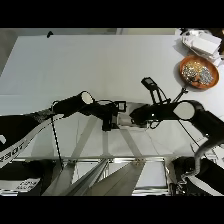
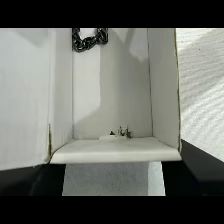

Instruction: Fold the box and place the chain.

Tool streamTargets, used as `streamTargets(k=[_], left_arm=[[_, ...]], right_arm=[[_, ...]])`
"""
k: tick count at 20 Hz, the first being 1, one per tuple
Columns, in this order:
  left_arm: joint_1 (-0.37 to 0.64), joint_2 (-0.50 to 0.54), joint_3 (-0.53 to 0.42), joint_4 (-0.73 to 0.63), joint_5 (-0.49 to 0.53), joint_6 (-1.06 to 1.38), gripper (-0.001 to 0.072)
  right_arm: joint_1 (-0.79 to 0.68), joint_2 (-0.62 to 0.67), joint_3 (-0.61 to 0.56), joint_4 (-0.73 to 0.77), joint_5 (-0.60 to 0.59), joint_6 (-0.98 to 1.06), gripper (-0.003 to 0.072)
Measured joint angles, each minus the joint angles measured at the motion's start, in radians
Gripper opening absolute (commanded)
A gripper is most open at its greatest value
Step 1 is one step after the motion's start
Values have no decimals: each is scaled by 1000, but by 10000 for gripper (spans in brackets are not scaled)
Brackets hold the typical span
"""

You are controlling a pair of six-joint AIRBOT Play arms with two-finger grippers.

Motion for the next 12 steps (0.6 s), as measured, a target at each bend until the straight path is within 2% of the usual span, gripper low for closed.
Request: streamTargets(k=[3, 6, 9, 12], left_arm=[[0, 0, 0, 0, 0, 0, 134], [0, 0, 0, 0, 0, 0, 134], [0, 0, 0, 0, 0, 0, 134], [0, 0, 0, 0, 0, 0, 134]], right_arm=[[-115, 53, 87, -180, 158, 105, 318], [-294, 70, 148, -315, 268, 136, 315], [-478, 27, 174, -417, 264, 130, 313], [-602, -89, 186, -460, 222, 116, 270]])
